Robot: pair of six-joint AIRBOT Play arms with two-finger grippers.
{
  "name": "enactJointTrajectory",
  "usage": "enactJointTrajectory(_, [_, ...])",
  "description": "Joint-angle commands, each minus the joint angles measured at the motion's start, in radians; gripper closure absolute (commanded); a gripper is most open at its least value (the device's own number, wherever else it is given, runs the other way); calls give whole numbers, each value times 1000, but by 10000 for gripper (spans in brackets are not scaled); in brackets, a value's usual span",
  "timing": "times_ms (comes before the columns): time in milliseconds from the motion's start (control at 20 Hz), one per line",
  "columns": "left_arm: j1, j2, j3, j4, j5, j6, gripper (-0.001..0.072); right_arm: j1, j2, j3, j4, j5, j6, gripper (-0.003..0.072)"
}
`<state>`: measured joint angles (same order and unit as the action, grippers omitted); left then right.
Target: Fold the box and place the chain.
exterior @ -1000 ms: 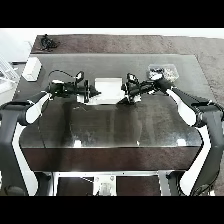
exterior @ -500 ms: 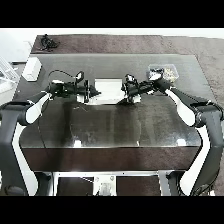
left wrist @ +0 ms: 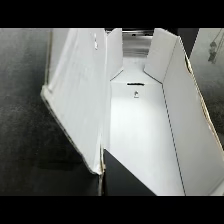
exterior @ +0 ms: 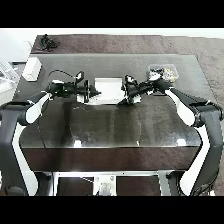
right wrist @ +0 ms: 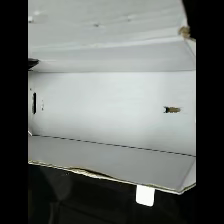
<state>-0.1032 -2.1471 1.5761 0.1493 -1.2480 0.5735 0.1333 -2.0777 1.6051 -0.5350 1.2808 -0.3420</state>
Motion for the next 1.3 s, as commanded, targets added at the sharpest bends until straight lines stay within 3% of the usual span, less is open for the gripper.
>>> enactJointTrajectory(0, [0, 0, 0, 0, 0, 0, 689, 0, 0, 1, 15, -5, -3, -7])
enactJointTrajectory(400, [0, 0, 0, 0, 0, 1, 689, 0, -1, 1, 21, -4, -10, 36])
enactJointTrajectory(500, [0, 0, 0, 0, 0, 0, 689, 0, -1, 1, 21, -4, -11, 99])
enactJointTrajectory(1250, [0, 0, 0, 0, 0, 1, 689, 0, -1, 1, 18, -5, -10, 105])
